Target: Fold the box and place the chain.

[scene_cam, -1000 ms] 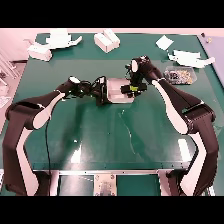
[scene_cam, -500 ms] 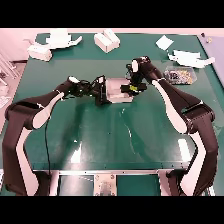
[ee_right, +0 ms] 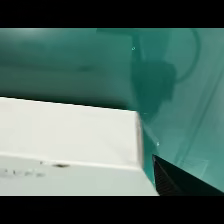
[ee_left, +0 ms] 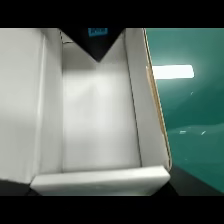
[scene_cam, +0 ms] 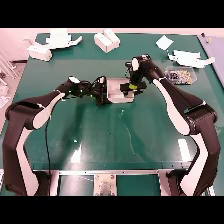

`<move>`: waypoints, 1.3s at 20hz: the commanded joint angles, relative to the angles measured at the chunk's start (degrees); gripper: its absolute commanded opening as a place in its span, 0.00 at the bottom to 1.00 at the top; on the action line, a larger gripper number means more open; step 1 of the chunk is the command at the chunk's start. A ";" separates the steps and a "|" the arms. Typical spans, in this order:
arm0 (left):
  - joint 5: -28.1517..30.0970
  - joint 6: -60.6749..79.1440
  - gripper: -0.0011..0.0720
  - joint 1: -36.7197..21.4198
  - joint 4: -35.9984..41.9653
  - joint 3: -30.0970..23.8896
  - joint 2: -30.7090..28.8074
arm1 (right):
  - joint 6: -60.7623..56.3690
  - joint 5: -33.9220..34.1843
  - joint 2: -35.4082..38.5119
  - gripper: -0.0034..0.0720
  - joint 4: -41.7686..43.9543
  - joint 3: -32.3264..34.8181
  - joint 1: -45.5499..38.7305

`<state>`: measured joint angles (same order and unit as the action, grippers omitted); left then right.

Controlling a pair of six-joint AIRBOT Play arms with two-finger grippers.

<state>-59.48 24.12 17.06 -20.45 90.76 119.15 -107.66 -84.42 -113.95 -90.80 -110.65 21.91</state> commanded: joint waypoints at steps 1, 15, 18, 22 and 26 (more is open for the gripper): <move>-0.09 -0.09 0.76 -0.09 -0.09 0.00 -0.04 | 0.31 -0.46 2.86 0.84 -4.85 -0.11 -0.85; -0.11 -0.09 0.76 -0.09 -0.09 0.00 -0.04 | 11.23 6.32 14.97 0.61 -6.95 0.00 -16.52; -0.11 -0.09 0.76 -0.09 -0.09 0.00 -0.04 | 10.56 8.87 13.07 0.62 -6.97 0.17 -22.34; -0.11 -0.09 0.76 -0.09 -0.09 0.00 -0.04 | 10.67 9.14 8.11 0.62 -6.12 0.17 -29.29; -0.13 -0.09 0.76 -0.09 -0.09 0.00 -0.04 | 11.34 14.75 4.68 0.62 -6.14 0.15 -31.58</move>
